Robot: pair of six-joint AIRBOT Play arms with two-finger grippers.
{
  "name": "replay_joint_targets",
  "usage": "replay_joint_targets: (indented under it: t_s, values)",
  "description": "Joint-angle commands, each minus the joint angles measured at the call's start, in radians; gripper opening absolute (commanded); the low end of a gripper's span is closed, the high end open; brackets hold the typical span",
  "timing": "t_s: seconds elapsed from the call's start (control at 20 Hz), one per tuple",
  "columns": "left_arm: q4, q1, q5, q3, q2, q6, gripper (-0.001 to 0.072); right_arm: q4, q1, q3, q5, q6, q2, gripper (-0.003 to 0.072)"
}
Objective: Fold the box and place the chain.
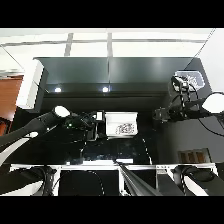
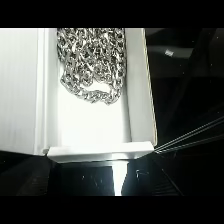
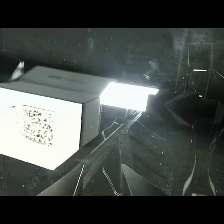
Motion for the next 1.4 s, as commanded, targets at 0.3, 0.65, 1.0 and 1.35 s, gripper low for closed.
replay_joint_targets:
  t_s: [0.3,0.65,1.0,1.35]
  values:
    - [-0.013,-0.021,0.056,0.001,-0.001,-0.028,0.0590,0.019,0.003,0.000,-0.097,-0.005,-0.005,0.0277]
    - [-0.012,-0.021,0.055,0.001,-0.001,-0.028,0.0331,0.196,0.011,0.005,-0.321,-0.179,-0.127,0.0692]
    - [-0.012,-0.021,0.054,0.001,0.000,-0.028,0.0331,0.385,0.111,0.051,-0.270,-0.827,-0.314,0.0690]
    - [-0.012,-0.021,0.053,0.001,0.000,-0.028,0.0331,0.349,0.123,0.126,-0.056,-1.191,-0.298,0.0690]
